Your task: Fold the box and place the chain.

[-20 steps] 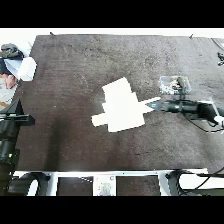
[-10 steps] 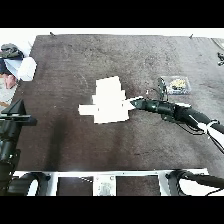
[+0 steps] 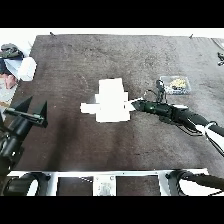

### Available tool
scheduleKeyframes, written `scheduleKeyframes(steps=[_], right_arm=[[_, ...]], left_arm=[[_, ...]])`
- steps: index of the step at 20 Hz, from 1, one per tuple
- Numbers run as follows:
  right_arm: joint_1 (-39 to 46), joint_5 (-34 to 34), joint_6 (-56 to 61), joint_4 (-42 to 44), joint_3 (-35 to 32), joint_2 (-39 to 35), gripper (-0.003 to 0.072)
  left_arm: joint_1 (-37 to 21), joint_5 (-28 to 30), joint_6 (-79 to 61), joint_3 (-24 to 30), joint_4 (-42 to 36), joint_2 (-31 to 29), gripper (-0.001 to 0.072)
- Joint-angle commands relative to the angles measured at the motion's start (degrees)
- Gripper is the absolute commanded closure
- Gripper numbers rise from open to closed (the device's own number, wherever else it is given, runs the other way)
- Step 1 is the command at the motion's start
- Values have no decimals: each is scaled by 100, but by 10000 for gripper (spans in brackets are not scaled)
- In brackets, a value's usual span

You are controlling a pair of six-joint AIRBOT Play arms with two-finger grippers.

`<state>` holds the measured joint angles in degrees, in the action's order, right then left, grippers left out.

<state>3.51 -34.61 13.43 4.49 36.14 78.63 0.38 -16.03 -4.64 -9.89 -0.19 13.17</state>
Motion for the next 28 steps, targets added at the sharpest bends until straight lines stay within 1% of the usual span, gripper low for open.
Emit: scheduleKeyframes(steps=[1,3,5,7,9,11,15,16,17,21,23,25,28], right_arm=[[-11,11,11,11,-4,-4,693],[-11,22,9,162,-7,-4,693],[-11,63,33,227,-7,0,693],[-11,72,26,358,-7,33,693],[-11,107,-42,352,-7,33,693],[-11,125,-42,348,-7,33,693],[-11,210,-140,391,-7,33,692],[-11,208,-192,389,-7,33,692],[-11,212,-197,385,-7,35,692],[-11,184,-323,393,-7,221,692],[-11,-42,-525,566,-7,396,692],[-11,-120,-837,942,-7,417,692],[-11,-120,-901,1051,-7,417,692]], left_arm=[[-2,-612,11,-643,-20,1305,180],[-2,-955,11,-1231,-17,2389,180],[-2,-1438,11,-1882,-15,3442,180],[-2,-2118,101,-2618,-9,4459,180],[-2,-2839,599,-3469,216,5436,180],[55,-3427,1257,-4367,743,6290,180],[505,-4059,3036,-6356,2627,7936,181],[588,-4301,3386,-6815,2865,8367,181],[636,-4618,3475,-7222,2889,8754,181],[708,-5410,4120,-8557,2896,9853,181],[708,-5729,4387,-9029,2892,10218,180],[708,-5963,4581,-9368,2894,10494,180],[708,-5960,4627,-9473,2959,10612,180]])
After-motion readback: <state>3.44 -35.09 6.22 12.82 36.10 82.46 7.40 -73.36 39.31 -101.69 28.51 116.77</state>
